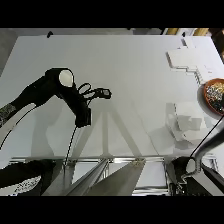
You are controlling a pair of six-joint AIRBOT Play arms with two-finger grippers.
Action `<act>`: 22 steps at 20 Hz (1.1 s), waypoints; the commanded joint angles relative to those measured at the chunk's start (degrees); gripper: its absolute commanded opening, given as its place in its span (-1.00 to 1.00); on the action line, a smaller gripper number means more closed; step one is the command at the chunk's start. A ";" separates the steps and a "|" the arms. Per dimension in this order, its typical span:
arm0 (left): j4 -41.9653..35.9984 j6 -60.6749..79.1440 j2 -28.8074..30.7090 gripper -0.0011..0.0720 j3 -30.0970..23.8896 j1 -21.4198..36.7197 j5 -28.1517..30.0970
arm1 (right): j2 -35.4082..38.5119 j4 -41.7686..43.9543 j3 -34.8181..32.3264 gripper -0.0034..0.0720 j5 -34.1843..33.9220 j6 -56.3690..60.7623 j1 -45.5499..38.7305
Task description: Fold the box and place the chain.
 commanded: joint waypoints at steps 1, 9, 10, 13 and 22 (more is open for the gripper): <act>0.02 0.02 0.04 -0.95 0.04 0.02 0.02 | -6.56 -2.56 0.87 0.77 1.57 -3.74 -3.28; 0.02 0.02 0.04 -0.95 0.04 0.02 0.02 | -10.21 -0.55 0.87 0.47 3.65 -14.82 -8.55; 0.02 0.02 0.04 -0.95 0.04 0.02 0.02 | -10.91 0.15 0.87 0.47 4.61 -16.76 -8.98; 0.02 0.02 0.04 -0.95 0.04 0.02 0.02 | -14.49 -0.81 0.87 0.47 8.50 -20.11 -9.38; 0.02 0.02 0.04 -0.95 0.04 0.02 0.02 | -19.80 -7.34 0.87 -0.02 5.88 -14.73 -9.35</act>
